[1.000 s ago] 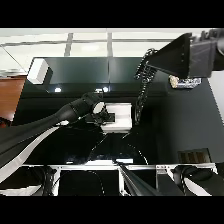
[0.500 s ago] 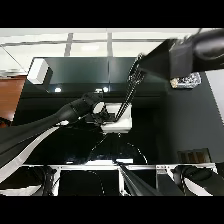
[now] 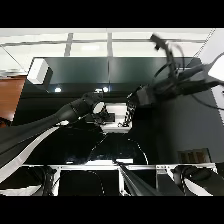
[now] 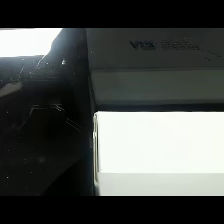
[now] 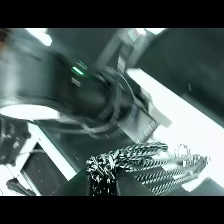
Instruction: Fold the box and place the chain.
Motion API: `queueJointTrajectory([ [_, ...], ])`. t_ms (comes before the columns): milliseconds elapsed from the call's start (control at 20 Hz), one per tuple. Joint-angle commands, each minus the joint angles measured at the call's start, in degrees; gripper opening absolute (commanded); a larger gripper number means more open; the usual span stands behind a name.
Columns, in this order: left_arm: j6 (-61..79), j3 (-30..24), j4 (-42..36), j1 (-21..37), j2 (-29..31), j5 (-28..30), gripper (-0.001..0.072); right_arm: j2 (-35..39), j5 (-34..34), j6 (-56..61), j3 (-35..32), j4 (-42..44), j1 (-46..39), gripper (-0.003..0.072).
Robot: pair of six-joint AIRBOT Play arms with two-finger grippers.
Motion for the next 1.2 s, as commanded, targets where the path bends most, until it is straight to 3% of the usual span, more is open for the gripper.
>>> queueJointTrajectory([
  [0, 0.02, 0.04, 0.02, 0.0, -0.02, 0.0, 0.0027, -0.04, -5.25, 0.48, -7.13, -0.15, 1.88, 0.0016],
  [200, 0.02, 0.04, 0.0, 0.0, -0.02, -0.04, 0.0028, -2.01, -12.61, 0.44, -10.95, 2.27, 2.97, 0.0016],
  [650, 0.02, 0.04, 0.0, 0.0, -0.02, 0.07, 0.0027, -11.93, -12.59, 0.44, -12.66, 0.81, 4.13, 0.0019],
  [700, 0.02, 0.04, 0.02, 0.0, -0.02, 0.09, 0.0027, -12.22, -12.92, 0.44, -12.63, 0.63, 4.09, 0.0049],
  [750, 0.02, 0.04, 0.02, 0.0, -0.02, 0.09, 0.0027, -12.15, -13.55, 0.5, -12.63, -0.33, 3.87, 0.0243],
  [800, 0.02, 0.04, 0.02, 0.0, -0.02, 0.09, 0.0027, -12.13, -13.03, 0.52, -12.63, -0.85, 3.23, 0.0287],
  [1000, 0.02, 0.04, -0.02, 0.0, -0.02, -0.15, 0.0027, -7.93, -4.02, 0.52, -12.61, -5.75, -4.22, 0.0286],
  [1150, 0.02, 0.02, -0.02, 0.02, -0.02, -0.26, 0.0027, -0.44, 1.4, 2.1, -12.76, -21.57, -11.1, 0.0286],
])
